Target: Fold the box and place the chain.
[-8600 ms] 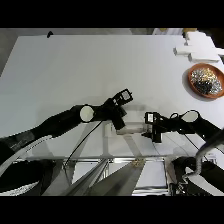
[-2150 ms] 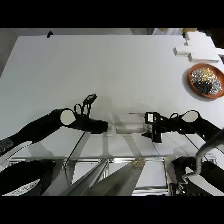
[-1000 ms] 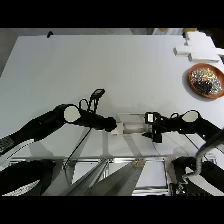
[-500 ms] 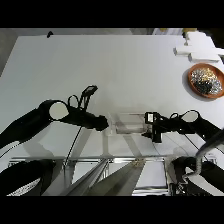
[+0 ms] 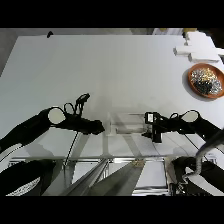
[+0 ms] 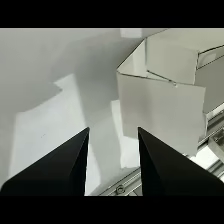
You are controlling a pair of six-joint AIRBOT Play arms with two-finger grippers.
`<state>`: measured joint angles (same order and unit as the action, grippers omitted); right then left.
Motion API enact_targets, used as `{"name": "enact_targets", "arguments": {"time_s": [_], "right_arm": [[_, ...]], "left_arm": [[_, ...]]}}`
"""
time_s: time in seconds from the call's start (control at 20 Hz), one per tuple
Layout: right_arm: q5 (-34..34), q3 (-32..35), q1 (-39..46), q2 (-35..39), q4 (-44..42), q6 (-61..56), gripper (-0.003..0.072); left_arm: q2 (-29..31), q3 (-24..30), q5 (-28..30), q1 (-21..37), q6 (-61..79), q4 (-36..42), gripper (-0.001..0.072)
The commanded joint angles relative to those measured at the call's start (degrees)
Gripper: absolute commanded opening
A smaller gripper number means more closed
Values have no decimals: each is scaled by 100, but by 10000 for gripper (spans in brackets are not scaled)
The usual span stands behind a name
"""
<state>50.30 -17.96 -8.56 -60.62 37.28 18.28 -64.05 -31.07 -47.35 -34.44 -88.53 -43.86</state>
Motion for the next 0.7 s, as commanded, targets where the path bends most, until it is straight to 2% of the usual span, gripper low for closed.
{"name": "enact_targets", "arguments": {"time_s": [0.0,0.3,0.65], "right_arm": [[0,-2,0,2,0,0,400],[2,-2,0,4,-2,0,400],[2,-2,0,4,0,0,400]], "left_arm": [[-337,52,188,-68,474,492,352],[-382,-28,238,-190,1126,1139,352],[-363,-457,249,-372,1141,1261,352]]}}
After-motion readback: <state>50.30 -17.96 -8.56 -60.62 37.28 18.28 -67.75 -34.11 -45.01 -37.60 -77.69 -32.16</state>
